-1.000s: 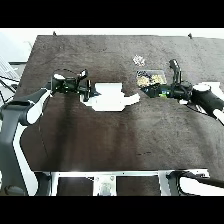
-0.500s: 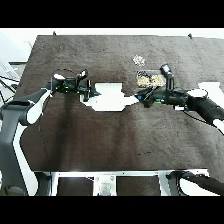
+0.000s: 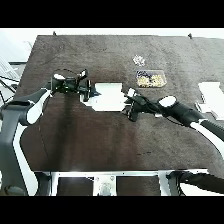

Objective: Fold the box and place the chain.

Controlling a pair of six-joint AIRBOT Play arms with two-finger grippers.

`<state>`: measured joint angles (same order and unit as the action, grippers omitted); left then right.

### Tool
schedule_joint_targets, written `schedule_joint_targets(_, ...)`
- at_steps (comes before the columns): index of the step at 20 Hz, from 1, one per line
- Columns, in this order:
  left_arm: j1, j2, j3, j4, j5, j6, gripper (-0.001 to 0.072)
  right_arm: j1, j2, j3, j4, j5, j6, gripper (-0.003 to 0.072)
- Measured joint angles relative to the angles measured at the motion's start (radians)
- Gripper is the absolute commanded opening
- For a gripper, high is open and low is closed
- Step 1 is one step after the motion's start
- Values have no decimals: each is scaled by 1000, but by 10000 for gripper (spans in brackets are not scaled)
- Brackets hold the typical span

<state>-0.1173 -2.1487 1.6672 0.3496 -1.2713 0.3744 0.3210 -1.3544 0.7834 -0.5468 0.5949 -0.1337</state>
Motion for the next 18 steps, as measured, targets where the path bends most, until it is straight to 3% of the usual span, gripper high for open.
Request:
schedule_joint_targets(8, 0, 0, 0, 0, 0, 0, 19, 27, -89, 29, -10, -97, -123, 572)
schedule_joint_targets(18, 0, 0, 0, -5, 1, 0, 19, 13, -146, 132, 42, -114, -150, 572)
